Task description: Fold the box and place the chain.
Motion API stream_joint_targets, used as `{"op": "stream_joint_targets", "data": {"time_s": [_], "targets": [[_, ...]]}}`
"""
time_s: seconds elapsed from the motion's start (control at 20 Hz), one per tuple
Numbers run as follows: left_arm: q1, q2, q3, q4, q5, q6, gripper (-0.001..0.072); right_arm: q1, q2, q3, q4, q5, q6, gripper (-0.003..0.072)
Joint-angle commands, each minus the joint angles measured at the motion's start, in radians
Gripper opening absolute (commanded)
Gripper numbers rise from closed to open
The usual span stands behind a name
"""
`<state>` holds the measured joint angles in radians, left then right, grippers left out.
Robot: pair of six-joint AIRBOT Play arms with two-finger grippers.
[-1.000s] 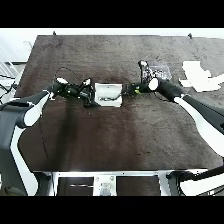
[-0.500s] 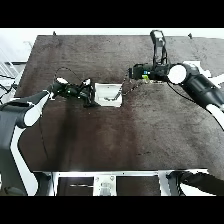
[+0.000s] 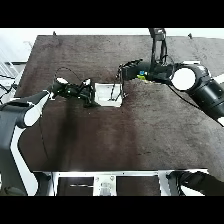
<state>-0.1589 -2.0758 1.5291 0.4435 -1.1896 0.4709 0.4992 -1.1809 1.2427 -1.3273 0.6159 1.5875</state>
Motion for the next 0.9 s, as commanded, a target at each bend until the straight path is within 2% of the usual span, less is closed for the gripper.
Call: {"op": "stream_joint_targets", "data": {"time_s": [0.0,0.4,0.45,0.5,0.55,0.65,0.75,0.8,0.85], "targets": [[0.0,0.0,0.0,0.0,-0.004,0.0,0.0528,0.037,-0.043,0.0,0.0,-0.023,0.002,0.0004],[0.0,0.0,0.0,0.0,-0.004,0.0,0.0528,0.072,-0.323,-0.001,0.008,-0.042,0.001,0.0006],[0.0,0.0,0.0,0.0,-0.004,0.0,0.0528,0.072,-0.354,-0.001,0.007,-0.05,0.0,0.0075],[0.0,0.0,0.0,0.0,-0.004,0.0,0.0528,0.068,-0.368,-0.001,0.006,-0.048,-0.003,0.0306],[0.0,0.0,0.0,0.0,-0.004,0.0,0.0528,0.064,-0.361,-0.001,0.005,-0.039,-0.028,0.039],[0.0,0.0,0.0,0.0,-0.005,0.0,0.0528,0.048,-0.304,-0.001,-0.031,-0.009,-0.068,0.0386],[0.0,0.0,0.0,0.0,-0.005,0.0,0.0528,0.009,-0.224,-0.001,-0.134,0.06,-0.082,0.039],[0.0,0.0,0.0,0.0,-0.004,0.0,0.0528,-0.027,-0.188,-0.001,-0.179,0.101,-0.089,0.0436],[0.0,0.0,0.0,0.0,-0.004,0.0,0.0528,-0.068,-0.164,-0.002,-0.184,0.14,-0.153,0.0451]]}}
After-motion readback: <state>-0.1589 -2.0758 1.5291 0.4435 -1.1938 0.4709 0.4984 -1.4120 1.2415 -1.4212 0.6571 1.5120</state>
